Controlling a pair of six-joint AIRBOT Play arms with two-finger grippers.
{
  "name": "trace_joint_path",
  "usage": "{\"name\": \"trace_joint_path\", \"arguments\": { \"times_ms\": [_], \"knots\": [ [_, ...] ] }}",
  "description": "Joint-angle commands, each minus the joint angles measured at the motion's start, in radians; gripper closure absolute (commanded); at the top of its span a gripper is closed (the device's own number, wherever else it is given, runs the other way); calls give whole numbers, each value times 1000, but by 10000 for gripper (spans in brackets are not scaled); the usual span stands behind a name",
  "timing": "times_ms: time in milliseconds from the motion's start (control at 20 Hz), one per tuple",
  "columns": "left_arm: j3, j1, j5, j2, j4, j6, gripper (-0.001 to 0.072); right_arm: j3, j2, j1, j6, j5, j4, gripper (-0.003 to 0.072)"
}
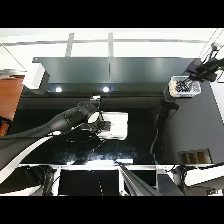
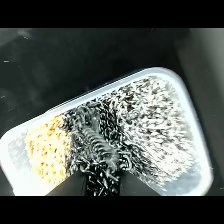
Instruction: Fold the box and place the chain.
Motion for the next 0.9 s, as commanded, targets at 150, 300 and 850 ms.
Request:
{"name": "trace_joint_path", "arguments": {
  "times_ms": [150, 300, 850],
  "knots": [
    [0, 0, -1, 0, -4, 0, 679, 13, 259, -3, -198, -31, 170, 662],
    [0, 0, -1, 0, -4, 0, 679, 13, 398, -1, -297, -16, 277, 662],
    [0, 0, 0, 0, -3, 0, 679, 11, 742, 148, -438, 202, 444, 662]
  ]
}}
